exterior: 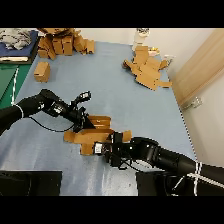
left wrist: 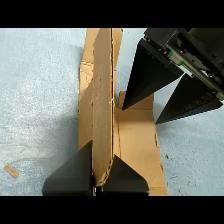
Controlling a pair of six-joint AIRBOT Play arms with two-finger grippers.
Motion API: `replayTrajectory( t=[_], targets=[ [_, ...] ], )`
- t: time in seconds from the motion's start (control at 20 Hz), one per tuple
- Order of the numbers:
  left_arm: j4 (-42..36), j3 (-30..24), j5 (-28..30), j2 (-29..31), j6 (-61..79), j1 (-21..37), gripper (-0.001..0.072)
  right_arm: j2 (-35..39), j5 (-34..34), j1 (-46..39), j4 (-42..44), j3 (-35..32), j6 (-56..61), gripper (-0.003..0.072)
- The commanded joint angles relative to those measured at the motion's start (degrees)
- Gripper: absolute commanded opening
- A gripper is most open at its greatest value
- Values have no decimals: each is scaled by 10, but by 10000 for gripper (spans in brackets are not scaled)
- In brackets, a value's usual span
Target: Fold the box.
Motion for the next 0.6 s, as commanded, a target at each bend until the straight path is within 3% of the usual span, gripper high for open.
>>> replayTrajectory(
  t=[0.0, 0.55],
  targets=[
    [0, 0, 0, 0, 0, 0, 14, -3, 1, 1, 13, -1, 2, 718],
    [0, 0, 0, 0, 0, 0, 14, -24, -23, 0, -17, 0, 3, 718]
  ],
)
